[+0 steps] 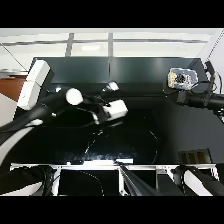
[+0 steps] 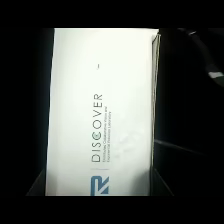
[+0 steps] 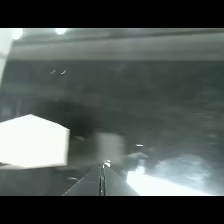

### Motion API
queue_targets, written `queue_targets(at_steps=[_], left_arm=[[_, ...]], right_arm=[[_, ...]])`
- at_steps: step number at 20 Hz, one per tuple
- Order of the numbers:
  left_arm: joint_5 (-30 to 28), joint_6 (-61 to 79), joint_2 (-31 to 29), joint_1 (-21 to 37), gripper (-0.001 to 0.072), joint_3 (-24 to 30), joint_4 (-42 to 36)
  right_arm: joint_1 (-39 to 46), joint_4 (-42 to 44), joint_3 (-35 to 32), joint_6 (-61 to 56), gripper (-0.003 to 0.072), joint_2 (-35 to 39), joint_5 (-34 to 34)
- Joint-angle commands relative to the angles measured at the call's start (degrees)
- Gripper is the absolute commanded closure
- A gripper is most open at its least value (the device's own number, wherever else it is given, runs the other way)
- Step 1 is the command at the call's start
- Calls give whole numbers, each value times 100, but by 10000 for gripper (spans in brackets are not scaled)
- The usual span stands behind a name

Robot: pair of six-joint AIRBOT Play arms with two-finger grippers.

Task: Fold the box and place the chain.

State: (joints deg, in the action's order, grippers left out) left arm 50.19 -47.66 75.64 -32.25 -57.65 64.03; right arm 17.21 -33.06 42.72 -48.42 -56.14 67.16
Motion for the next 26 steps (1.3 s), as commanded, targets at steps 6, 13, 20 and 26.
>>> queue_targets(at_steps=[6, 13, 20, 26], left_arm=[[2262, -2177, -2103, 3244, 349, 1071, 1700], [1794, -1606, -2804, 6559, 349, 2253, 1729], [-81, 656, -2387, 7768, 333, 2315, 356], [-455, 2424, -1364, 7764, 327, 2273, -420]], right_arm=[[238, -319, 7, 2, 658, 4, -297], [238, -321, 4, -2, 658, 2, -326], [238, -321, 4, -337, 658, 2, -291], [238, -323, 4, -732, 658, 4, -129]])
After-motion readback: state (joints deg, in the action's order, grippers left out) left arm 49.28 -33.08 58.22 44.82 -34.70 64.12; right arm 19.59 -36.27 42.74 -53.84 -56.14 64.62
